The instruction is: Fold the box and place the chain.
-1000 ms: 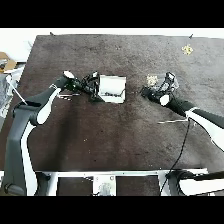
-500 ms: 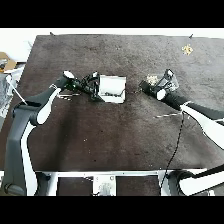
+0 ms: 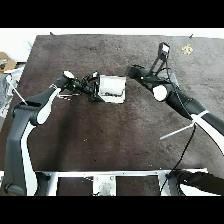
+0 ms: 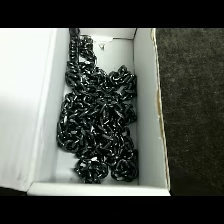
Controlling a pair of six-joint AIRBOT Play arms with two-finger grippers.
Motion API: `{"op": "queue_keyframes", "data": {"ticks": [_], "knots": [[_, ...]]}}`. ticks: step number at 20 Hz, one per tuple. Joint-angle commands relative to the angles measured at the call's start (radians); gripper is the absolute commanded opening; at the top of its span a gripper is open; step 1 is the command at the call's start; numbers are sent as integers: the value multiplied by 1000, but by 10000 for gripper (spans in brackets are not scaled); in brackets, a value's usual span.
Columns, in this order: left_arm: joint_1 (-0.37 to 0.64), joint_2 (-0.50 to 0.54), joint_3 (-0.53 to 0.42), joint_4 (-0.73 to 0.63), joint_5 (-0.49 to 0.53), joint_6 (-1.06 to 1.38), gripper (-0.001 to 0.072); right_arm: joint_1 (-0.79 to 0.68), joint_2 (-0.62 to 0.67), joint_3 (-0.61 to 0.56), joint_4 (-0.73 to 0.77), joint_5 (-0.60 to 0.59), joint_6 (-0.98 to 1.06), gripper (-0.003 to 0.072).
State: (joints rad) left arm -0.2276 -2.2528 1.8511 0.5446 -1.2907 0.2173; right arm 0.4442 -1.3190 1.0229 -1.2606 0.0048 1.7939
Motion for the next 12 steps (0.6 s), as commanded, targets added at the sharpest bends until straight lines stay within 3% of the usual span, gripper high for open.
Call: {"op": "queue_keyframes", "data": {"ticks": [1,4,8,9,10,11,12], "knots": [[1,-1,0,0,0,0,388,98,8,1,-2,-82,11,-1],[1,-1,0,0,0,0,388,134,-61,1,38,-66,15,-1],[1,-1,0,0,0,0,389,134,-114,1,-2,47,3,16],[1,0,0,0,0,0,388,131,-106,1,-48,104,2,243],[1,-1,0,0,0,0,388,123,-94,1,-89,174,2,351],[1,-1,0,0,0,0,389,106,-80,1,-119,255,2,292],[1,0,0,0,0,0,388,83,-69,0,-138,313,2,295]]}}
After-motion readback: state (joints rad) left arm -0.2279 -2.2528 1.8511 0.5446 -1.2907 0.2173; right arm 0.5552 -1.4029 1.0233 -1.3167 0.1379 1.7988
